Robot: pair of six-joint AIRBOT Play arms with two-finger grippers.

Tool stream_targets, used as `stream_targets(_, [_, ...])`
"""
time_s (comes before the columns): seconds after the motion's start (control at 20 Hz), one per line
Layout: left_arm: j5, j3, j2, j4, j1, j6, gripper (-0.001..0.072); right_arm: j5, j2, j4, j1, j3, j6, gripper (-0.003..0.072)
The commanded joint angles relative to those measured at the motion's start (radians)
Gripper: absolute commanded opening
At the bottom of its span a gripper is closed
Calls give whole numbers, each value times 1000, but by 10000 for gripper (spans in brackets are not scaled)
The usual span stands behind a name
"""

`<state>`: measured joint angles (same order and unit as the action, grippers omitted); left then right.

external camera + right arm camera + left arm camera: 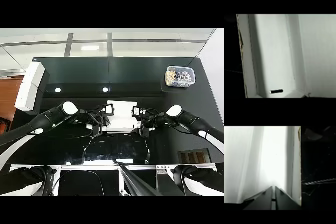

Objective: Fold the box and place the chain.

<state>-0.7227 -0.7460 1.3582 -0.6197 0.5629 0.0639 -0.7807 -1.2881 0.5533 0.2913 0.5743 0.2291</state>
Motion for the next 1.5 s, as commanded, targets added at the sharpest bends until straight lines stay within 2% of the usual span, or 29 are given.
stream_targets(0.0, [7,-1,2,2,4,-18,461,0,0,0,0,0,0,424])
stream_targets(0.05, [4,-1,2,-1,4,-20,343,0,0,0,0,0,0,424])
stream_targets(0.1, [-1,-2,2,-2,4,-19,175,0,0,0,0,0,0,424])
stream_targets(0.15, [-11,-1,1,0,4,-20,194,0,0,0,0,0,0,424])
stream_targets(0.2, [-23,-1,1,2,4,-21,352,0,0,0,0,0,0,424])
stream_targets(0.25, [-33,-2,1,1,4,-34,413,0,0,0,0,0,0,424])
stream_targets(0.35, [-72,-14,-5,-51,4,-51,30,0,0,0,0,0,0,424])
stream_targets(0.45, [-124,-37,-38,-150,-10,-235,24,0,0,-1,0,0,0,424])
stream_targets(0.6, [-187,-55,-146,-337,-86,-587,24,0,0,0,0,0,0,424])
stream_targets(0.75, [-249,-52,-235,-499,-226,-922,23,0,0,-1,0,0,0,424])
stream_targets(0.85, [-302,-45,-229,-520,-348,-1228,24,0,0,0,0,0,0,424])
stream_targets(0.95, [-380,-19,-187,-479,-465,-1468,24,0,0,0,0,0,0,424])
stream_targets(1.05, [-463,29,-123,-249,-562,-1377,24,0,0,0,0,0,0,424])
stream_targets(1.15, [-483,82,-55,-19,-606,-1258,23,0,0,-1,0,0,0,424])
stream_targets(1.25, [-452,92,8,15,-579,-1232,23,0,0,0,0,0,0,424])
stream_targets(1.45, [-351,92,71,15,-450,-1238,23,0,0,-1,0,0,0,425])
